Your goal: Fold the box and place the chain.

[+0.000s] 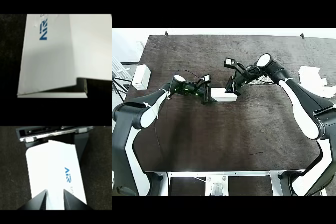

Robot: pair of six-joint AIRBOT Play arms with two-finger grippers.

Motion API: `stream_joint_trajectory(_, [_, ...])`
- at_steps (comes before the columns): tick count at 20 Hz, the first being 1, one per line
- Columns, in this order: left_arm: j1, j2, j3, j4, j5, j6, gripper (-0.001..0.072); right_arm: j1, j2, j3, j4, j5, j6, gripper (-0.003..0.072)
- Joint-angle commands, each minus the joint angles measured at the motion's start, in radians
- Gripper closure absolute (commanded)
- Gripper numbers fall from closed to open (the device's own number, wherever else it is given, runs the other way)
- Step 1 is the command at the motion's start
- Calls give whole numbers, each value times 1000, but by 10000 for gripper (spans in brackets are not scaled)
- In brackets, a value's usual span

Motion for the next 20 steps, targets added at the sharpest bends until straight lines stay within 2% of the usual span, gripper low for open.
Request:
stream_joint_trajectory(1, [1, 0, 0, 0, 0, 0, 253, 5, -5, 1, -15, -2, -9, 425])
stream_joint_trajectory(8, [1, 0, 0, 0, 0, 0, 253, 5, -5, 1, -15, -70, -12, 433])
stream_joint_trajectory(15, [1, 0, 0, 0, 0, 0, 253, 5, -5, 3, -15, -60, -12, 433])
stream_joint_trajectory(20, [1, 0, 0, 0, 0, 0, 253, 15, -4, 47, -15, -64, -12, 430])
